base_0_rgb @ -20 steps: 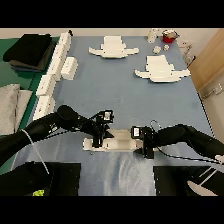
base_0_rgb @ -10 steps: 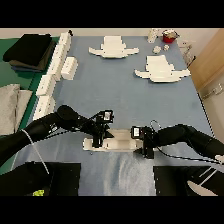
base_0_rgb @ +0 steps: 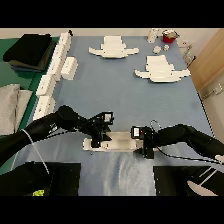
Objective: Fold the box.
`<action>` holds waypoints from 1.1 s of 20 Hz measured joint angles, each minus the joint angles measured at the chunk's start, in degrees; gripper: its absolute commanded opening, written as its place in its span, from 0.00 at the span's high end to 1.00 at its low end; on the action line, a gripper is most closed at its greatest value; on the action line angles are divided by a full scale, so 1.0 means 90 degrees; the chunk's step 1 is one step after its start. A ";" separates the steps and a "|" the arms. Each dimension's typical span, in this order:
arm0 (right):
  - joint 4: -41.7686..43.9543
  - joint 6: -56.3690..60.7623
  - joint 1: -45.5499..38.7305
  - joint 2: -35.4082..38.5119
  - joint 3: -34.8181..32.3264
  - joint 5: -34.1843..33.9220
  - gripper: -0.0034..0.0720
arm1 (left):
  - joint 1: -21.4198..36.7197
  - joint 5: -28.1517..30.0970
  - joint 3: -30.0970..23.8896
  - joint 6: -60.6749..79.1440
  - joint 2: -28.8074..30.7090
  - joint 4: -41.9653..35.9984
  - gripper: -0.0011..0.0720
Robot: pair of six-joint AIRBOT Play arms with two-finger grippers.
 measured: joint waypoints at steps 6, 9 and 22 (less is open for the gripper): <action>0.0000 0.0000 0.0000 0.0000 0.0000 0.0000 0.28 | 0.0005 -0.0005 0.0029 -0.0954 0.0245 0.0284 0.09; 0.0000 0.0000 0.0000 0.0000 0.0000 0.0000 0.28 | 0.0177 -0.0219 0.0053 -0.2645 0.0794 0.1302 0.10; 0.0000 0.0002 0.0000 0.0000 0.0000 0.0000 0.28 | -0.0100 -0.1270 -0.0032 -0.8094 0.1921 0.0971 0.97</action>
